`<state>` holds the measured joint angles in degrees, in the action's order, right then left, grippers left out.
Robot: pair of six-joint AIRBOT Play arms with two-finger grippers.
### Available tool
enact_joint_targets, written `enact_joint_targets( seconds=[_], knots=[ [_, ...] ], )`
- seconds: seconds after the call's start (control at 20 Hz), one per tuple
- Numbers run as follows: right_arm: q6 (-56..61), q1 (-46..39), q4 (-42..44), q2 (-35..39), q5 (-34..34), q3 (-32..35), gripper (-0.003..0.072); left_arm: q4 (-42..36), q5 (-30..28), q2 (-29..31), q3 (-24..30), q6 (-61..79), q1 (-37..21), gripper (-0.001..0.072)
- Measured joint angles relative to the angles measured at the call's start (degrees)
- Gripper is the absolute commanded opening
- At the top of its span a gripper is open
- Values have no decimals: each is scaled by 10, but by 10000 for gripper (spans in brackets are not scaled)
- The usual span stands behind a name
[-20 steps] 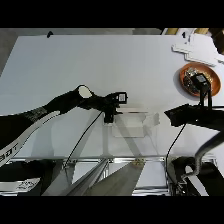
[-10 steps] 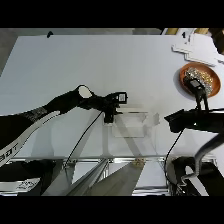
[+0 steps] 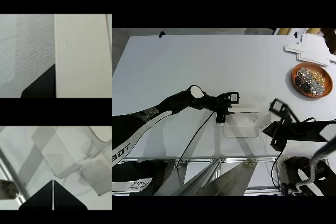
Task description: Fold the box and place the chain.
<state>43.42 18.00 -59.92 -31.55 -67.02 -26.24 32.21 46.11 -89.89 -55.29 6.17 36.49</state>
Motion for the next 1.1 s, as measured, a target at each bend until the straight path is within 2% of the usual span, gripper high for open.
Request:
enact_joint_targets(
  seconds=[0.15, 0.2, 0.35, 0.6, 0.85, 1.1],
  knots=[
    [-108, 40, -2, -23, 30, 22, 171, 0, 0, 0, 0, 0, 0, 9],
    [-145, 50, -4, -33, 37, 26, 299, 0, 0, 0, 0, 0, 0, 9],
    [-231, 76, -21, -61, 75, 38, 605, 0, 0, 0, 0, 0, 0, 9],
    [-282, 133, -79, -78, 168, 71, 687, 0, 0, 0, 0, 0, 0, 9],
    [-276, 187, -121, -82, 280, 126, 689, 0, 0, 0, 0, 0, 0, 9],
    [-228, 207, -134, -82, 371, 141, 685, 0, 0, 0, 0, 0, 0, 9]
  ],
)
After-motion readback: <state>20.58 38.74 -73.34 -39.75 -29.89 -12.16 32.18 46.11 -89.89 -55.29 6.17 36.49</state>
